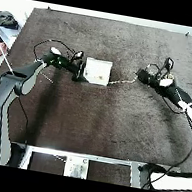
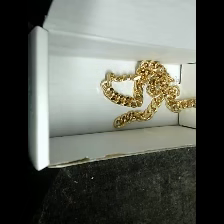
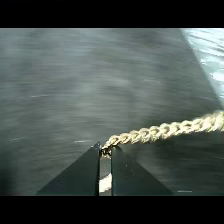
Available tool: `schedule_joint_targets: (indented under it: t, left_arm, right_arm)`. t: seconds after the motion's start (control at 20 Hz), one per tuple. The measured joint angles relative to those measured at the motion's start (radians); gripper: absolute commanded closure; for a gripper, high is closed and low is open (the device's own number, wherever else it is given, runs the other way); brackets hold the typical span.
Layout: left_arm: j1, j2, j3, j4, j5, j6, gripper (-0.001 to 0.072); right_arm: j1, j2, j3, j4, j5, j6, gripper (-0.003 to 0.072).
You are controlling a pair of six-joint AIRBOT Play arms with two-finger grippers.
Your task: Fold the box and place the chain.
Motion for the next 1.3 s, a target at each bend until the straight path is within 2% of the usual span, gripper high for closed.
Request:
schedule_joint_targets:
  t: [0.35, 0.55, 0.9, 1.25, 1.3]
  left_arm:
    - [0.000, 0.000, 0.000, 0.000, 0.000, 0.000, 0.0431]
    - [0.000, 0.000, 0.000, 0.000, 0.000, 0.000, 0.0431]
    - [0.000, 0.000, 0.000, 0.000, 0.000, 0.000, 0.0431]
    - [0.000, 0.000, 0.000, 0.000, 0.000, 0.000, 0.0431]
    - [0.000, 0.000, 0.000, 0.000, 0.000, 0.000, 0.0431]
  right_arm:
    - [0.195, 0.262, 0.002, 0.000, -0.041, -0.040, 0.0702]
    - [0.312, 0.335, 0.045, -0.010, -0.104, -0.046, 0.0703]
    - [0.451, 0.273, 0.175, -0.069, -0.159, -0.051, 0.0703]
    - [0.483, 0.121, 0.179, -0.084, -0.062, -0.048, 0.0701]
    - [0.482, 0.105, 0.167, -0.084, -0.050, -0.048, 0.0655]
